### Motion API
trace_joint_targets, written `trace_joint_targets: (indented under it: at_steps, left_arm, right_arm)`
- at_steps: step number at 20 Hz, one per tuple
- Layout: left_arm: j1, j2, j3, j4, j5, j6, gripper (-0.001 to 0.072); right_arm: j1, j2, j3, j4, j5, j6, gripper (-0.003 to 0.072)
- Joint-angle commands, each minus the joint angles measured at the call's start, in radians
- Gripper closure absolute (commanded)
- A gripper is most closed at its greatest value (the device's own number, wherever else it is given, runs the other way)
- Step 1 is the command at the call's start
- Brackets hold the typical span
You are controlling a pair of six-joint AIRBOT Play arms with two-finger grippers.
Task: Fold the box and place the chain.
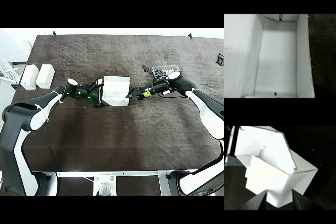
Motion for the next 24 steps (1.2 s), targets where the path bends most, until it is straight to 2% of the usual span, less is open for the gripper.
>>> trace_joint_targets:
  at_steps: [1,8,15,24]
  left_arm:
    - [0.000,0.000,0.000,-0.001,0.001,-0.022,0.0367]
    - [0.000,0.000,0.000,-0.001,0.002,-0.022,0.0368]
    - [0.000,0.000,0.000,-0.001,0.002,-0.021,0.0368]
    - [0.000,0.000,0.000,-0.001,0.002,-0.022,0.0368]
  right_arm:
    - [0.030,0.000,0.051,-0.082,-0.039,0.089,0.0294]
    - [0.097,0.000,0.097,-0.315,-0.101,0.307,0.0294]
    - [0.169,0.000,0.097,-0.459,-0.170,0.478,0.0293]
    - [0.284,0.000,0.140,-0.810,-0.186,0.822,0.0294]
